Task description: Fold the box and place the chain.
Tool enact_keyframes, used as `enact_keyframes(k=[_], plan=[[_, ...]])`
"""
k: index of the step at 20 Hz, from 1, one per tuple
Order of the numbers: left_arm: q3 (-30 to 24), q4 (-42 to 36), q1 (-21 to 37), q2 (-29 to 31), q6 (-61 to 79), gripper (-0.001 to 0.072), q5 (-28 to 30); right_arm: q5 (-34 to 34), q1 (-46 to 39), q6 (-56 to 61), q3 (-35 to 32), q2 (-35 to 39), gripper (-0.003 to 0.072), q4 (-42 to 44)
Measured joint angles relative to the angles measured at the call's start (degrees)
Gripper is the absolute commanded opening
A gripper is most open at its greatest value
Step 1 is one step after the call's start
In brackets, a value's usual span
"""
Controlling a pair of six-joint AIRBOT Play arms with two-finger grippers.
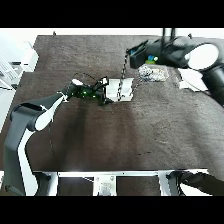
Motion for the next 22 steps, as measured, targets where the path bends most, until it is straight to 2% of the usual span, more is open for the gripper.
enact_keyframes(k=[5, 12, 16, 22], plan=[[0.00, 0.00, 0.00, 0.00, -0.02, 0.0327, 0.00, -4.87, -0.24, -0.02, -2.71, -4.46, 0.0007, -0.04], [0.00, 0.00, 0.00, 0.00, -0.02, 0.0328, 0.00, -4.90, -0.37, -0.61, 7.08, 0.66, 0.0007, -1.03], [0.00, 0.00, 0.00, 0.00, -0.02, 0.0328, 0.00, -4.31, -0.37, -1.33, 9.84, 1.68, 0.0008, -2.27], [0.00, 0.00, 0.00, 0.00, 0.00, 0.0328, 0.00, -3.37, -0.37, -1.57, 6.62, 1.68, 0.0008, -2.91]])
